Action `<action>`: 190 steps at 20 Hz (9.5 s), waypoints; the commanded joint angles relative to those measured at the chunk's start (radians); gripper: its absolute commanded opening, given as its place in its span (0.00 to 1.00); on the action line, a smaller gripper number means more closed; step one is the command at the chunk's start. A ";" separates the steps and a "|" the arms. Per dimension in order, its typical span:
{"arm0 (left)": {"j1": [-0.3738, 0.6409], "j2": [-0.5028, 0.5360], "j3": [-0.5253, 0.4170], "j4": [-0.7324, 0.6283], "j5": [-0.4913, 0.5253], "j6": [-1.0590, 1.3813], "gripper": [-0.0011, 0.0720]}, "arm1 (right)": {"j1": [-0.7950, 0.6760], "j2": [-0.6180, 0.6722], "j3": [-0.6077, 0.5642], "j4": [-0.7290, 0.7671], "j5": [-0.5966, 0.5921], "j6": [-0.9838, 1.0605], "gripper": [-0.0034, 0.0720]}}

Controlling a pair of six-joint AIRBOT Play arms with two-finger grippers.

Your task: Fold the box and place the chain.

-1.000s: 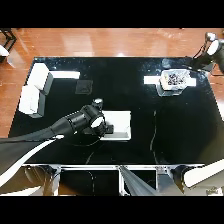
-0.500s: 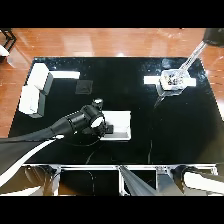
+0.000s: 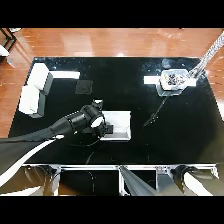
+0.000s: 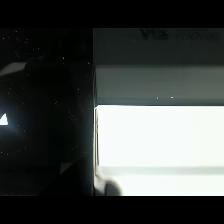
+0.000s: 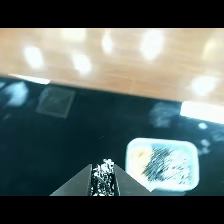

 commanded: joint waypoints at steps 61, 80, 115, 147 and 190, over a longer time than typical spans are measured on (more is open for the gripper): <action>0.000 0.000 0.000 -0.003 0.000 0.000 0.05 | 0.641 -0.032 -0.834 0.231 -0.299 0.048 0.99; 0.000 0.000 0.000 0.000 0.003 0.000 0.05 | 0.404 -0.079 -1.131 0.275 -0.307 -0.999 0.98; 0.000 0.000 0.000 0.001 0.004 0.000 0.05 | 0.526 -0.105 -1.236 0.245 -0.645 -1.164 0.76; 0.000 0.000 0.000 0.004 0.003 0.000 0.05 | 0.556 0.216 -0.803 0.465 -0.366 -0.590 0.07; 0.000 0.000 0.000 0.007 0.003 0.000 0.05 | 0.630 -0.010 -1.353 0.488 -0.805 -1.342 0.98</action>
